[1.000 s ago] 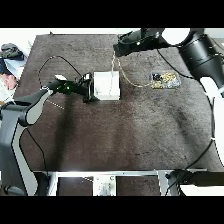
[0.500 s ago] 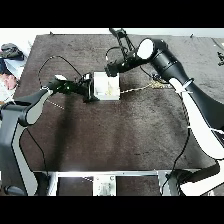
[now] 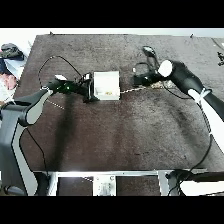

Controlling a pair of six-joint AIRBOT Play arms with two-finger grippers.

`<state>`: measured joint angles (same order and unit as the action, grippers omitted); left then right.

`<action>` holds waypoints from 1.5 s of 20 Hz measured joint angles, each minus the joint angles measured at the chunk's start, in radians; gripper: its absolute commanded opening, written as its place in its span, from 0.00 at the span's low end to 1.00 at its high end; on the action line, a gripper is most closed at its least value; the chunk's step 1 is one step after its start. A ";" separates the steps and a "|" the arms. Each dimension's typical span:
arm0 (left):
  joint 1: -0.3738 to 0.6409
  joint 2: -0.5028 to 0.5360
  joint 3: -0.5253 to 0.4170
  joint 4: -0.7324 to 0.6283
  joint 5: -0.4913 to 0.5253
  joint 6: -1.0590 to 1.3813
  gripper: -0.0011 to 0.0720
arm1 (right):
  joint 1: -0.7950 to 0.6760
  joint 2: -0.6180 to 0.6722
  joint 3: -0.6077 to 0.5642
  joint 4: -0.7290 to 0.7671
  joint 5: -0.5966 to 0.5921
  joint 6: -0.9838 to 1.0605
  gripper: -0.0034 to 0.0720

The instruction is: Fold the box and place the chain.

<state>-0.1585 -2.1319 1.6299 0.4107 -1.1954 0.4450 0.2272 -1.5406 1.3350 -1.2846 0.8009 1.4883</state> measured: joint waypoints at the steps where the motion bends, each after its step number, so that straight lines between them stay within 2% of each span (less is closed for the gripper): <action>1: 0.000 0.000 0.000 0.000 0.000 0.000 0.75 | -0.035 0.006 -0.055 0.000 -0.059 0.039 0.63; 5: 0.000 0.000 0.000 0.000 0.001 0.000 0.75 | -0.123 -0.029 -0.163 0.046 -0.242 0.124 0.63; 11: 0.000 0.000 0.000 0.000 0.002 0.000 0.75 | -0.170 -0.122 -0.192 0.178 -0.442 0.159 0.63; 12: 0.000 0.000 0.000 0.000 0.002 0.000 0.75 | -0.174 -0.138 -0.184 0.197 -0.463 0.161 0.50; 14: 0.000 0.000 0.000 0.000 0.002 0.000 0.75 | -0.172 -0.176 -0.157 0.228 -0.482 0.162 0.49; 15: 0.000 0.000 0.000 0.000 0.002 0.000 0.75 | -0.168 -0.194 -0.143 0.245 -0.488 0.163 0.36; 16: 0.000 0.000 0.000 0.000 0.002 0.000 0.75 | -0.166 -0.208 -0.131 0.258 -0.495 0.163 0.14; 17: 0.000 0.000 0.000 0.000 0.002 0.000 0.75 | -0.165 -0.219 -0.123 0.270 -0.499 0.164 0.06; 22: 0.000 0.000 0.000 0.000 0.002 0.000 0.75 | -0.143 -0.183 -0.106 0.294 -0.459 0.140 0.06; 26: 0.000 0.000 0.000 0.000 0.002 0.000 0.75 | -0.078 -0.030 -0.102 0.299 -0.399 0.060 0.06; 30: 0.000 0.000 0.000 0.000 0.002 0.000 0.75 | 0.015 0.134 -0.101 0.301 -0.389 0.003 0.06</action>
<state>-0.1585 -2.1319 1.6299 0.4107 -1.1931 0.4450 0.2420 -1.4071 1.2343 -0.9833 0.4122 1.4918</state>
